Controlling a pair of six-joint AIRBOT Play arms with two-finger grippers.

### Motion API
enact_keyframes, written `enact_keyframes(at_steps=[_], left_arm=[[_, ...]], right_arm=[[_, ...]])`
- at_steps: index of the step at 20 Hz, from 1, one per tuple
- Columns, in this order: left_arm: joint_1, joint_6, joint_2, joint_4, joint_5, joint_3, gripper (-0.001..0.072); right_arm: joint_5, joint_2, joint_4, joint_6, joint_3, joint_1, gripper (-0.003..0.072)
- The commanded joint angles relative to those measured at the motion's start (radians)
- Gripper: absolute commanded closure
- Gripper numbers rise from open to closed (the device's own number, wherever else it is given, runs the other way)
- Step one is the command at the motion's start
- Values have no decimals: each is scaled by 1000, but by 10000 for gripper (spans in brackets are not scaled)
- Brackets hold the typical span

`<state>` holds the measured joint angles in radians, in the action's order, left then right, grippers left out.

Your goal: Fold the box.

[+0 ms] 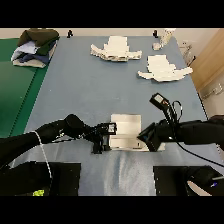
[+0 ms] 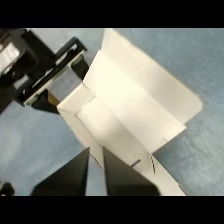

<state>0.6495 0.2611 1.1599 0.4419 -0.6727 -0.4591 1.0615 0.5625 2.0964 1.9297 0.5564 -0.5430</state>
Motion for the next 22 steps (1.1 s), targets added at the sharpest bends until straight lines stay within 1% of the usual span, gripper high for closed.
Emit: enact_keyframes(at_steps=[1,2,3,4,5,7,8,9,12,15,16,17,18,19,20,21,22], left_arm=[[-1,0,0,0,0,0,206],[-1,0,0,0,0,0,206],[-1,0,0,0,0,0,207],[-1,0,0,0,0,0,206],[-1,0,0,0,1,0,206],[-1,0,0,0,1,0,206],[-1,0,0,0,0,0,206],[-1,0,0,0,0,0,206],[-1,0,0,0,0,0,206],[-1,0,0,0,0,0,206],[-1,0,0,0,0,0,206],[-1,0,0,0,0,0,206],[-1,0,0,0,0,0,206],[-1,0,0,0,0,0,206],[-1,0,0,0,0,0,206],[-1,0,0,0,0,0,206],[-1,0,0,0,0,0,207]], right_arm=[[185,-95,-143,128,-50,-1,237],[177,-102,-196,196,-74,-1,119],[150,-102,-249,280,-100,0,54],[104,-101,-295,345,-125,0,32],[30,-100,-324,407,-153,0,32],[-130,-100,-327,501,-205,0,20],[-183,-89,-325,524,-224,0,20],[-211,-70,-313,544,-235,-1,20],[-219,-2,-256,609,-238,-1,19],[-270,55,-207,696,-238,-1,25],[-279,72,-175,721,-238,-1,47],[-275,85,-138,732,-238,-1,54],[-261,93,-100,742,-238,-1,167],[-250,93,-76,742,-238,-1,245],[-249,93,-66,745,-238,-2,292],[-252,93,-65,752,-238,-9,374],[-254,94,-63,751,-238,-21,430]])
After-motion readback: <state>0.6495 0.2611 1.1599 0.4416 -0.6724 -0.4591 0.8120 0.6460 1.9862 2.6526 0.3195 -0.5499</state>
